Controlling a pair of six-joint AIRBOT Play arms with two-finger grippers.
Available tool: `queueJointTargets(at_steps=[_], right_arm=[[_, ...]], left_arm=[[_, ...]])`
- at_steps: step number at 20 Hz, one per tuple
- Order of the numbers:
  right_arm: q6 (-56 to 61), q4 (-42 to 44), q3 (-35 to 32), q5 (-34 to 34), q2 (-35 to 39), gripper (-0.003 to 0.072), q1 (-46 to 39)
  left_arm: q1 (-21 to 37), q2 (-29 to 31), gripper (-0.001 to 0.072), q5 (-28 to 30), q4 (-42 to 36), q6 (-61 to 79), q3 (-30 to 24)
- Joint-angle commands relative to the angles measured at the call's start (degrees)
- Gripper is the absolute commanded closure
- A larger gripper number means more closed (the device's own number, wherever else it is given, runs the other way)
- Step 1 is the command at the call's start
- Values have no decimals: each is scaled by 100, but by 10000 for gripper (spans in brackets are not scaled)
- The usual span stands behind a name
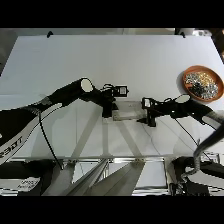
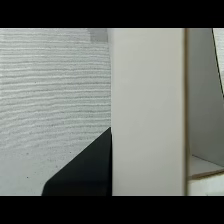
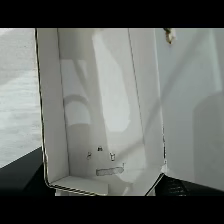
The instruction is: Fold the box and place the chain.
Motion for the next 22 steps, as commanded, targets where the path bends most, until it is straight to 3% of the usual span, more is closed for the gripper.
queueJointTargets(at_steps=[1,3,20,22], right_arm=[[2,-33,0,-79,-35,165,4],[2,-33,0,-79,-35,223,4],[179,-369,0,-96,-35,227,4],[328,-372,0,-92,-35,295,4]], left_arm=[[0,4,697,7,0,-2,4],[0,4,697,7,0,-2,4],[0,4,697,7,0,-2,4],[0,4,697,7,0,-2,4]])
